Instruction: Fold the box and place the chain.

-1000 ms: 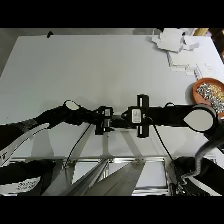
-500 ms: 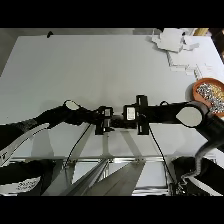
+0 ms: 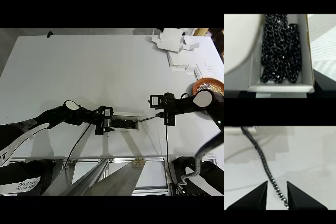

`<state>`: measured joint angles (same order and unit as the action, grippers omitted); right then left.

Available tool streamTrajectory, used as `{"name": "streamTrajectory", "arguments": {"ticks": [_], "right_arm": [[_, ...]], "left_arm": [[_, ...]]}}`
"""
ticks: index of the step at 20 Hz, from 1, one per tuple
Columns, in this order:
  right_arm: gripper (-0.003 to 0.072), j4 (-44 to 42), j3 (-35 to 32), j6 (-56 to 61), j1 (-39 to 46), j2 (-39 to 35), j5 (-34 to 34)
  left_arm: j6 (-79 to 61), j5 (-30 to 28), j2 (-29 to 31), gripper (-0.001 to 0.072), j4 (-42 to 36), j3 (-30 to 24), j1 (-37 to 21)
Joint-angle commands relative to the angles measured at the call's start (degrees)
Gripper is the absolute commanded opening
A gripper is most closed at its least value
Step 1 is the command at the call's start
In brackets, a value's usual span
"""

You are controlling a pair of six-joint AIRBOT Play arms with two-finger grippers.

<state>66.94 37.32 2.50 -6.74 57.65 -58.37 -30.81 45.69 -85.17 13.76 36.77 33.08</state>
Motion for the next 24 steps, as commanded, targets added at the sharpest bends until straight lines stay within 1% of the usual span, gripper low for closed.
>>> {"name": "streamTrajectory", "arguments": {"ticks": [1, 6, 9, 10, 11, 12, 15, 17, 20, 22, 24], "right_arm": [[0.0255, 0.59, -0.44, -5.6, 3.06, 6.62, 2.51], [0.0252, 0.74, -0.44, -8.52, 3.06, 13.38, 4.26], [0.0212, 0.55, -0.46, -9.7, 3.06, 16.02, 4.22], [0.0145, 0.5, -0.44, -9.7, 3.06, 16.33, 4.11], [0.0063, 0.5, -0.44, -9.81, 3.06, 16.22, 3.96], [0.002, 0.79, -0.44, -9.88, 3.06, 15.78, 3.87], [0.002, 0.85, -0.44, -9.86, 2.32, 11.08, 1.9], [0.002, 0.61, -0.44, -9.18, 0.59, 5.33, -0.85], [0.002, -1.03, -0.44, -3.82, -4.52, -3.85, -3.67], [0.002, -5.73, -0.44, -2.05, -8.04, -8.13, -4.85], [0.002, -13.66, -0.44, -2.05, -11.3, -10.29, -4.92]], "left_arm": [[-0.02, 0.0, 0.0, 0.0278, 0.0, 0.02, -0.02], [-0.02, 0.0, 0.0, 0.0278, 0.0, 0.02, -0.02], [-0.02, -0.02, 0.0, 0.0278, 0.0, 0.02, -0.02], [-0.02, -0.02, 0.0, 0.0278, 0.0, 0.02, -0.02], [-0.02, -0.02, 0.0, 0.0278, 0.02, 0.02, -0.02], [-0.02, -0.02, 0.0, 0.0278, 0.0, 0.02, -0.02], [-0.02, -0.02, 0.0, 0.0278, 0.0, 0.02, -0.02], [-0.02, -0.02, 0.0, 0.0278, 0.02, 0.02, -0.02], [-0.02, -0.02, 0.0, 0.0278, -0.02, 0.02, -0.02], [-0.02, 0.0, 0.0, 0.0278, 0.0, 0.02, -0.02], [-0.02, 0.0, 0.0, 0.0278, 0.02, 0.02, -0.02]]}}
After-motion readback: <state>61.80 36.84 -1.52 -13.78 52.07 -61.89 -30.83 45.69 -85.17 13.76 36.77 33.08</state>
